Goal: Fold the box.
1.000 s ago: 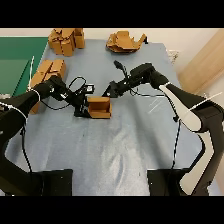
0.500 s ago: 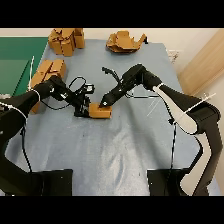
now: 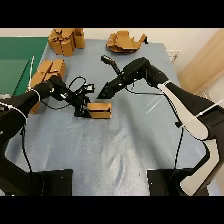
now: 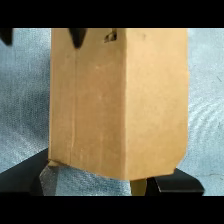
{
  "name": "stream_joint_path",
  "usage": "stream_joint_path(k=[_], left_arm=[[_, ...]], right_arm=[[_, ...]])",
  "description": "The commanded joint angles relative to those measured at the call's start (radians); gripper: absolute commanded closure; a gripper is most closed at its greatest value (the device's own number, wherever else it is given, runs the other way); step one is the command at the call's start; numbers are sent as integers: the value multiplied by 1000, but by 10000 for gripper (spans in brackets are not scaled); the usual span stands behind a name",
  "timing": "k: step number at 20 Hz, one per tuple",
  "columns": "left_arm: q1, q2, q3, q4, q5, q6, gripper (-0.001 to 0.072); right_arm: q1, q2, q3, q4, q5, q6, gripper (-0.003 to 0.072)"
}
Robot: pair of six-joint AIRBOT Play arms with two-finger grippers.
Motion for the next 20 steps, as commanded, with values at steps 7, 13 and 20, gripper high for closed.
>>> stream_joint_path(k=[7, 13, 20], left_arm=[[0, 0, 0, 1, 3, -1, 427], [0, 0, 0, 0, 11, -2, 426], [0, 0, 0, 4, 11, -2, 427]], right_arm=[[40, 48, -14, -139, 27, 52, 245], [-30, 275, -338, 177, 277, -204, 345], [25, 263, -450, 163, 350, -512, 234]])
